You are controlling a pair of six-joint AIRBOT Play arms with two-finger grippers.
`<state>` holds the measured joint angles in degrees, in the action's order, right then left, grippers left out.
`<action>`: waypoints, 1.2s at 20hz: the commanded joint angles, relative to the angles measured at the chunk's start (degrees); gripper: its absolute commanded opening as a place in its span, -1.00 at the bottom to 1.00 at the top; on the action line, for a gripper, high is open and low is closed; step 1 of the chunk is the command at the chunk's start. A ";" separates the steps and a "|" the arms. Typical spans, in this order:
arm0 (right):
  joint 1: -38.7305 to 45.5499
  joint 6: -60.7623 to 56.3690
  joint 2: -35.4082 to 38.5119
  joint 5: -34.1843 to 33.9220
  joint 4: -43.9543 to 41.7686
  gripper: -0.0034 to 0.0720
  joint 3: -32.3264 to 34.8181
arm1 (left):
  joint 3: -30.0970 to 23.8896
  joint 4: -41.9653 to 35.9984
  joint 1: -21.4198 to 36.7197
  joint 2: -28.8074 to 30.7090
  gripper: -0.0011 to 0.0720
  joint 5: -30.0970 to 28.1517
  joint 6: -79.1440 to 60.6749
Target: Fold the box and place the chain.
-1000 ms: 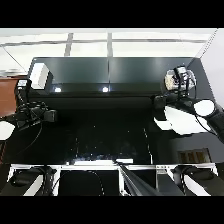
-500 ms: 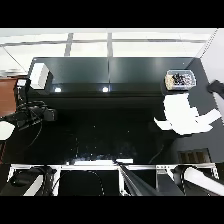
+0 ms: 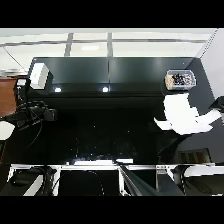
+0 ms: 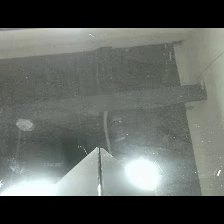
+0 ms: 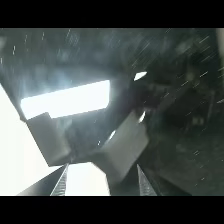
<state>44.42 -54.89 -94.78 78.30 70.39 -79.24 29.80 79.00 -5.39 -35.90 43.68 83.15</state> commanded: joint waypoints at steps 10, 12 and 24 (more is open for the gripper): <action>-10.29 0.00 24.61 -2.47 -6.88 -0.86 17.70 | -0.02 -0.22 0.00 0.04 -0.89 -0.02 0.00; -13.49 -1.88 32.22 -6.25 -11.56 -0.86 25.05 | -0.04 -0.72 -0.02 0.02 -0.89 -0.02 0.00; -51.41 -7.41 58.42 -44.04 -37.55 -0.86 64.13 | 2.16 -37.77 -0.92 -17.42 0.96 -3.39 -16.15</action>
<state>2.37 -60.05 -38.13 43.48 36.01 -19.68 30.63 57.45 -5.76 -46.96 39.88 76.71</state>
